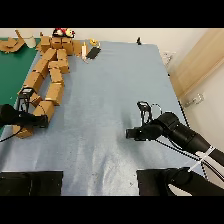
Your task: Fold the box.
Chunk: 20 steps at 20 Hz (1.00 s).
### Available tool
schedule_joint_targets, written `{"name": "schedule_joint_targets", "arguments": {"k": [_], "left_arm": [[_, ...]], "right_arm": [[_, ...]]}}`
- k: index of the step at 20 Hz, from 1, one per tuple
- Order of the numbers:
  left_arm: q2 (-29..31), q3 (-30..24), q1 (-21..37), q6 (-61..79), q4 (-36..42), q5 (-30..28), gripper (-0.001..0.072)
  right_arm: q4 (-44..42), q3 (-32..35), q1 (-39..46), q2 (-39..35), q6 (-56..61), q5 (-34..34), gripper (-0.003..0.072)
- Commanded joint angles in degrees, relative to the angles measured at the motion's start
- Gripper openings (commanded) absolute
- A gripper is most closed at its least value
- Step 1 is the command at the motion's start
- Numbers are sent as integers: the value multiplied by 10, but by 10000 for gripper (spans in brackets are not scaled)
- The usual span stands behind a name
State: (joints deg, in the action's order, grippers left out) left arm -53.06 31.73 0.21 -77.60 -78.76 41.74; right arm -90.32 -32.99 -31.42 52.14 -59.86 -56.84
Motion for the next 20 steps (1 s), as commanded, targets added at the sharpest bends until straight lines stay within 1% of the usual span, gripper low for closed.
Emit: {"name": "schedule_joint_targets", "arguments": {"k": [1, 5, 7, 8, 9, 14, 16, 20], "left_arm": [[-10, 0, 21, -2, 0, -25, 451], [-40, 0, 21, -2, 0, -20, 451], [-45, 0, 21, -2, 0, -20, 453], [-45, 0, 21, -2, -1, -19, 568], [-45, 0, 22, -2, -1, -16, 698], [-44, 3, 24, 0, -6, 26, 699], [-43, 14, 24, 0, -6, 49, 699], [-43, 73, 24, 0, -7, 123, 699]], "right_arm": [[1, 0, 0, 0, 0, 9, 4], [1, 0, 0, 0, 0, 10, 4], [1, 0, 0, 0, 0, 10, 5], [1, 0, 0, 0, 0, 10, 4], [1, 0, 0, 0, 0, 10, 5], [1, 0, 0, 0, 0, 10, 4], [1, 0, 0, 0, 0, 10, 4], [1, 0, 0, 0, 0, 10, 5]]}}
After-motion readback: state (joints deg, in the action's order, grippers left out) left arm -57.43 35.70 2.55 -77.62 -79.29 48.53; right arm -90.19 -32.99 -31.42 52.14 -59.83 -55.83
